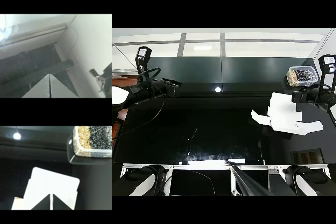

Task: Fold the box and place the chain.

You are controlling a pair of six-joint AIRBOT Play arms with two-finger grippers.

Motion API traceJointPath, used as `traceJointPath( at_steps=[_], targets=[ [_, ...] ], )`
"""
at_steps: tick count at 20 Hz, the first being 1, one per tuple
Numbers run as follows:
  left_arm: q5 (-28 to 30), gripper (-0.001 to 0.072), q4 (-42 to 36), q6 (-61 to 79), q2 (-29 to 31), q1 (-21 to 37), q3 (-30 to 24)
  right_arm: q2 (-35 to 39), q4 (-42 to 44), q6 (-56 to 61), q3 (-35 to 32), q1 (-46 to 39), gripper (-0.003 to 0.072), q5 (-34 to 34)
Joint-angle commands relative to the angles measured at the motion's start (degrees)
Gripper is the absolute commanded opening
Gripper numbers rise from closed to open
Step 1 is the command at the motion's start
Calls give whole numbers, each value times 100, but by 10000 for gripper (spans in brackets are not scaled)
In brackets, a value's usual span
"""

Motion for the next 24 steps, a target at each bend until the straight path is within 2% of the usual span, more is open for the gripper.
traceJointPath(
  at_steps=[1,15,18,22,23,24],
  targets=[
    [0,32,0,2,0,0,-2,4,0,0,-2,-2,43,0],
    [2,32,-111,-46,0,-2,-4,2,50,4,-2,-2,43,-39],
    [11,32,-750,-42,0,-7,-4,2,118,4,-2,-2,43,-444],
    [352,32,-990,-46,-44,-7,-2,0,483,4,-2,-2,45,-1335],
    [446,33,-1086,-46,-81,-7,-4,-13,481,7,-2,-2,165,-1469],
    [501,34,-1207,-57,-127,-7,-4,-39,474,4,-2,-4,601,-1508]
  ],
)
